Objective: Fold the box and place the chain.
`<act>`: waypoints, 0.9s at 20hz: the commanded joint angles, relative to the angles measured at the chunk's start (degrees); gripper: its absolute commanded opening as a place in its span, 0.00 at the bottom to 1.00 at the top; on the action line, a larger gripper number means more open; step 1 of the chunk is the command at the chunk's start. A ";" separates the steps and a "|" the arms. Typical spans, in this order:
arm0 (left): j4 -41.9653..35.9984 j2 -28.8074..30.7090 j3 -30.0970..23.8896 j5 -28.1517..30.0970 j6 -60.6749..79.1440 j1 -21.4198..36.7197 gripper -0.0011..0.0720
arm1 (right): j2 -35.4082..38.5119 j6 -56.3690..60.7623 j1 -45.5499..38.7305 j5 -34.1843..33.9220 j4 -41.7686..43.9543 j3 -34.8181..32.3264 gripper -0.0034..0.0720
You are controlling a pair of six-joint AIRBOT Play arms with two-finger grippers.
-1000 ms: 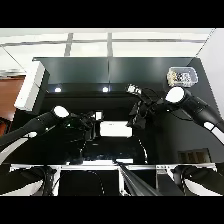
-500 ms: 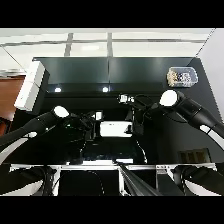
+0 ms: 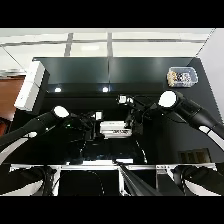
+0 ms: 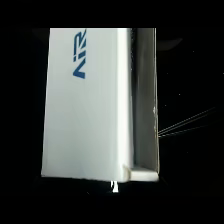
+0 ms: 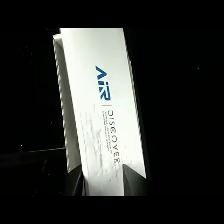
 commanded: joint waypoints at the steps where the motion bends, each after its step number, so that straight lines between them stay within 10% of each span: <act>1: 0.00 -0.02 0.02 0.00 0.15 -0.04 0.69 | 0.04 0.00 0.07 -0.13 -0.22 0.07 0.38; 18: 0.00 -0.02 0.02 0.00 0.15 -0.04 0.69 | -0.11 0.83 1.18 0.44 -2.60 -0.81 0.54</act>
